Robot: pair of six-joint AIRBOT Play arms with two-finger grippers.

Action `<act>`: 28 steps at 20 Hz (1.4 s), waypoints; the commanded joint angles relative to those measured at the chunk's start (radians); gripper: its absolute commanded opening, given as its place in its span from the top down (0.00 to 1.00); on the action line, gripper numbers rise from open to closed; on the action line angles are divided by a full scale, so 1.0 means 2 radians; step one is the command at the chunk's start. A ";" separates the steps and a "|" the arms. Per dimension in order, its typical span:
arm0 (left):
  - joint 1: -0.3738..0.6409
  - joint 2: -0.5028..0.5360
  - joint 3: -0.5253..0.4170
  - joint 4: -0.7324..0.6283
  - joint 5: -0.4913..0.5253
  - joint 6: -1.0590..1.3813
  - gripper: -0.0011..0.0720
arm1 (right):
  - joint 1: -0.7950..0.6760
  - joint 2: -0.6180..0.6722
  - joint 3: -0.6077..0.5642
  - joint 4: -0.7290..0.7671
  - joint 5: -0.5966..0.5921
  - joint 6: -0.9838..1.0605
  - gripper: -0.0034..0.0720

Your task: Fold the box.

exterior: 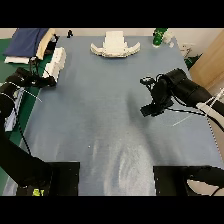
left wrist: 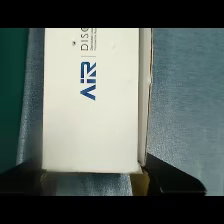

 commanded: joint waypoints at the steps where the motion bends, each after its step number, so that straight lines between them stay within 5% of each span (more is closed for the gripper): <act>1: 0.000 0.000 0.001 0.000 0.002 -0.004 0.02 | 0.000 0.000 0.000 0.000 0.000 0.000 0.95; 6: 0.006 0.014 0.012 0.008 -0.047 -0.004 0.02 | 0.000 0.000 0.000 0.000 0.000 0.000 0.95; 13: 0.050 0.125 0.064 0.056 -0.306 -0.057 0.04 | 0.000 0.000 0.000 0.000 0.000 0.000 0.95; 14: 0.050 0.139 0.069 0.056 -0.341 -0.071 0.30 | 0.000 0.000 0.000 0.000 0.000 0.000 0.95; 15: 0.049 0.152 0.074 0.054 -0.375 -0.082 0.74 | 0.000 0.000 0.000 0.000 0.000 0.000 0.95; 16: 0.046 0.166 0.076 0.051 -0.399 -0.083 0.97 | 0.000 0.000 0.000 0.000 0.000 0.000 0.95; 17: 0.042 0.179 0.076 0.041 -0.411 -0.082 0.97 | 0.000 0.000 0.000 0.000 0.000 0.000 0.95; 22: -0.049 0.246 0.029 0.039 -0.405 -0.083 0.97 | 0.000 0.000 0.000 0.000 0.000 0.000 0.95; 28: -0.253 0.358 -0.176 0.042 -0.218 -0.114 0.97 | 0.000 0.000 0.000 0.000 0.000 0.000 0.95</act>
